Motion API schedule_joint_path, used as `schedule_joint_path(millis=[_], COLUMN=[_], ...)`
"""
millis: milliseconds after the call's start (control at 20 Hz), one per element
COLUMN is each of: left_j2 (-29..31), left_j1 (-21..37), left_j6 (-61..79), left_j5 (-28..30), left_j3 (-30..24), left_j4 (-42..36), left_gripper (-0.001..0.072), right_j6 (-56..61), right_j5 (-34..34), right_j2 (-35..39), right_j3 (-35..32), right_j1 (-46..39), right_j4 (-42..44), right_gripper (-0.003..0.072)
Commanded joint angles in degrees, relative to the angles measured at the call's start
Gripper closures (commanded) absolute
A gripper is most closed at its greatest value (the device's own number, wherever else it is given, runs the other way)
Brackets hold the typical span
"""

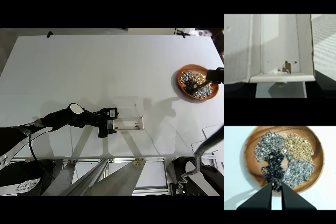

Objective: Fold the box and place the chain.

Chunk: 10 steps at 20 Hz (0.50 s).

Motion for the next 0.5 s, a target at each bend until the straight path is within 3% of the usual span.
schedule_joint_path(millis=[0, 250, 450], left_j2=[0.04, 0.04, 0.04], left_j1=[0.02, 0.02, 0.02], left_j6=[0.0, 0.02, 0.0], left_j5=[0.02, 0.0, 0.02], left_j3=[0.0, 0.0, 0.0], left_j4=[0.0, 0.0, 0.0], left_gripper=[0.0363, 0.0363, 0.0363], right_j6=[-4.44, -10.43, -11.56], right_j5=[7.34, 15.43, 22.36], right_j2=[7.48, 14.45, 18.75], right_j3=[0.04, 0.04, 0.02], right_j1=[0.0, 0.0, 0.0], right_j4=[7.19, 20.9, 25.53], right_gripper=[0.0672, 0.0672, 0.0672])
